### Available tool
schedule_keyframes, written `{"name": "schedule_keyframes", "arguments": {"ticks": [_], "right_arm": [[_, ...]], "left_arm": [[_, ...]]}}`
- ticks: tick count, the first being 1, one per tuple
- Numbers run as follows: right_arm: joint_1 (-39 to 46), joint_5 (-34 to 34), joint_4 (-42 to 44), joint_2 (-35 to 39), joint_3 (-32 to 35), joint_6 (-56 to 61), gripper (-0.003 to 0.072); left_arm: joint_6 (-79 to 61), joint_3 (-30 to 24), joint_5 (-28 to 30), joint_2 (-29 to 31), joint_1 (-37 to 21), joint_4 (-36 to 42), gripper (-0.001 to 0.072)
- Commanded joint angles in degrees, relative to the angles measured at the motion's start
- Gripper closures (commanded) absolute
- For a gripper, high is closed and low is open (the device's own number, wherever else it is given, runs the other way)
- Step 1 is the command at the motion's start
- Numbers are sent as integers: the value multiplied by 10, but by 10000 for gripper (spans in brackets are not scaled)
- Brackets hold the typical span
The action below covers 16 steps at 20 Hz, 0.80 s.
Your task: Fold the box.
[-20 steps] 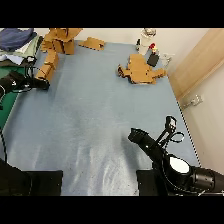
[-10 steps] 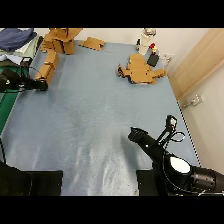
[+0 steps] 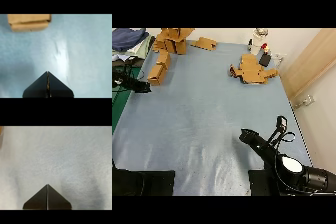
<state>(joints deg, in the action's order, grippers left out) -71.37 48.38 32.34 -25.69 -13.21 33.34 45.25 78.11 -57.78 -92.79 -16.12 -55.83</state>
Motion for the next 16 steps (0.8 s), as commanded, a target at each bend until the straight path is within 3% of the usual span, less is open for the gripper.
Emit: {"name": "schedule_keyframes", "arguments": {"ticks": [1,3,5,9,13,16], "right_arm": [[0,-10,43,0,-1,-31,682],[9,-11,78,0,-11,-67,683],[37,-9,125,-1,-36,-159,682],[162,-6,292,-30,-116,-436,683],[291,28,490,-152,-217,-732,682],[332,34,581,-258,-276,-855,683]], "left_arm": [[24,-1,-122,39,20,2,702],[48,-25,-127,80,51,2,703],[74,-69,-94,142,104,-22,704],[183,-137,-76,231,248,-113,703],[260,-146,-78,235,383,-148,703],[320,-149,-53,226,457,-193,703]]}}
